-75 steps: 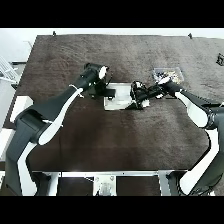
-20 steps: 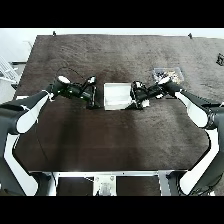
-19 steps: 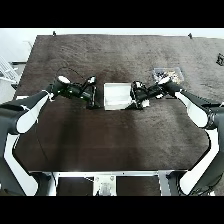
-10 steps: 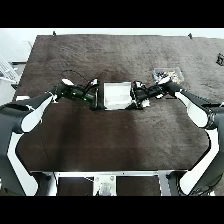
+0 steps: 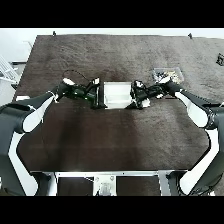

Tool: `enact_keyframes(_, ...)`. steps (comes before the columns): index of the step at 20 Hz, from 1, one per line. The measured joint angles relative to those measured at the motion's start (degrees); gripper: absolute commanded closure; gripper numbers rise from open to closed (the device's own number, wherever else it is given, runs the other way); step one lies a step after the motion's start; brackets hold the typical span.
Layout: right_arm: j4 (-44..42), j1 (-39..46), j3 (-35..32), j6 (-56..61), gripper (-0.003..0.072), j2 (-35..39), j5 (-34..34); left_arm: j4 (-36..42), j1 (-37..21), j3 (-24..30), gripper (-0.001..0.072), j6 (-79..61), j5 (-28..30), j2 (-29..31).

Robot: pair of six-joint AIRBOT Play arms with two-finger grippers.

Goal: Fold the box and place the chain.

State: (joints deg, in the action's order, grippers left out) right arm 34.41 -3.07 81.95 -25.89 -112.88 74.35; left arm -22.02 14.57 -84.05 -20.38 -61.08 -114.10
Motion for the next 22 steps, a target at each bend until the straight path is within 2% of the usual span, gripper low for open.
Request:
enact_keyframes(8,0.11,0.0,0.0,-0.07,0.013,0.0,0.17,-0.57,-0.28,-4.28,-0.0011,0.44,-3.41,-2.82)
enact_keyframes(22,0.09,0.0,0.0,-0.09,0.013,0.0,0.17,0.02,-0.09,-4.79,-0.0009,-3.61,-2.21,-3.85)
